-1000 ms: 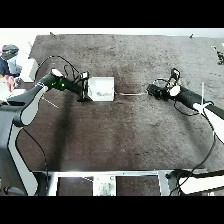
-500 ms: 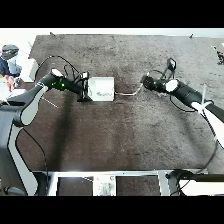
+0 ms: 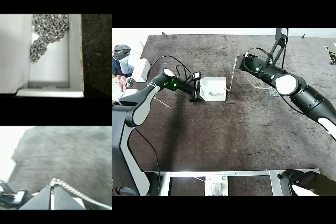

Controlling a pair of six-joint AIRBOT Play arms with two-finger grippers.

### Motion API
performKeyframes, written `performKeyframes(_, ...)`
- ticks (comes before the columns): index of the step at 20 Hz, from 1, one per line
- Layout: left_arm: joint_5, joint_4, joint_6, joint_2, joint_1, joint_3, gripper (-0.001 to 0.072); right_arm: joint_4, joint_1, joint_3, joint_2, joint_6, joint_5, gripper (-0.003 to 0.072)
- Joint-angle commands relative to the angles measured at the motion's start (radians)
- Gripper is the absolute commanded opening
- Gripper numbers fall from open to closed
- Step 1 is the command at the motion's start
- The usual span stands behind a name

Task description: Fold the box and place the chain.

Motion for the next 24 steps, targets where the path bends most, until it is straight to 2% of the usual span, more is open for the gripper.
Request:
performKeyframes(1, 0.000, 0.000, 0.000, 0.000, 0.000, 0.000, 0.0344, -0.011, 0.073, 0.016, -0.021, -0.002, -0.040, 0.0010)
performKeyframes(6, 0.000, 0.000, 0.000, 0.000, 0.000, 0.000, 0.0344, 0.019, 0.137, 0.026, -0.131, 0.001, -0.111, 0.0010)
performKeyframes(10, -0.001, 0.001, 0.000, 0.000, 0.000, 0.000, 0.0344, 0.001, 0.175, 0.122, -0.170, -0.003, -0.118, 0.0010)
performKeyframes(13, 0.000, 0.000, 0.000, 0.000, 0.000, 0.000, 0.0344, -0.043, 0.182, 0.198, -0.170, -0.003, -0.065, 0.0010)
performKeyframes(19, -0.001, 0.000, 0.000, 0.000, 0.000, 0.000, 0.0344, -0.138, 0.172, 0.194, -0.231, -0.002, 0.110, 0.0010)
performKeyframes(23, -0.001, 0.000, 0.000, 0.000, 0.000, 0.000, 0.0344, -0.137, 0.161, 0.154, -0.283, 0.001, 0.115, 0.0015)
performKeyframes(24, -0.001, 0.001, 0.000, 0.000, 0.000, 0.000, 0.0344, -0.141, 0.153, 0.139, -0.283, 0.001, 0.114, 0.0183)
